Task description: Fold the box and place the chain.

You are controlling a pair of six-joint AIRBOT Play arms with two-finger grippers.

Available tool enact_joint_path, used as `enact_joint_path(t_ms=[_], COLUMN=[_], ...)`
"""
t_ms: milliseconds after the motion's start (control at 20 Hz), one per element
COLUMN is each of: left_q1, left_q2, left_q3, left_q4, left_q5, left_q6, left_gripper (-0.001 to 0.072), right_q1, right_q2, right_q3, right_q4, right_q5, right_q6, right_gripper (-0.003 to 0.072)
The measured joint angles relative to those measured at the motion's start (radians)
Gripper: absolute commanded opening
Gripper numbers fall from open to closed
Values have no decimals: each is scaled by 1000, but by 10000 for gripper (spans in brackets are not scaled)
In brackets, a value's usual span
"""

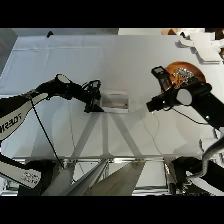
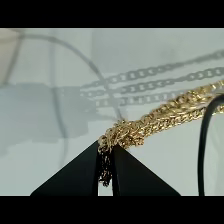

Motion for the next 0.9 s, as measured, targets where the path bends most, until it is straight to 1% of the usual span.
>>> enact_joint_path(t_ms=[200, 350, 600, 900], left_q1=[0, 0, 0, 0], left_q2=[0, 0, 0, 0], left_q3=[0, 0, 0, 0], left_q4=[0, 0, 0, 0], left_q5=[0, 0, 0, 0], left_q6=[0, 0, 0, 0], left_gripper=[257, 257, 257, 257], right_q1=[120, 176, 206, 222], right_q2=[-29, -40, -47, -62], right_q3=[-2, -2, -2, 26], right_q4=[2, 4, 3, -1], right_q5=[-72, -144, -238, -288], right_q6=[68, 106, 168, 192], right_gripper=[4, 4, 4, 4])
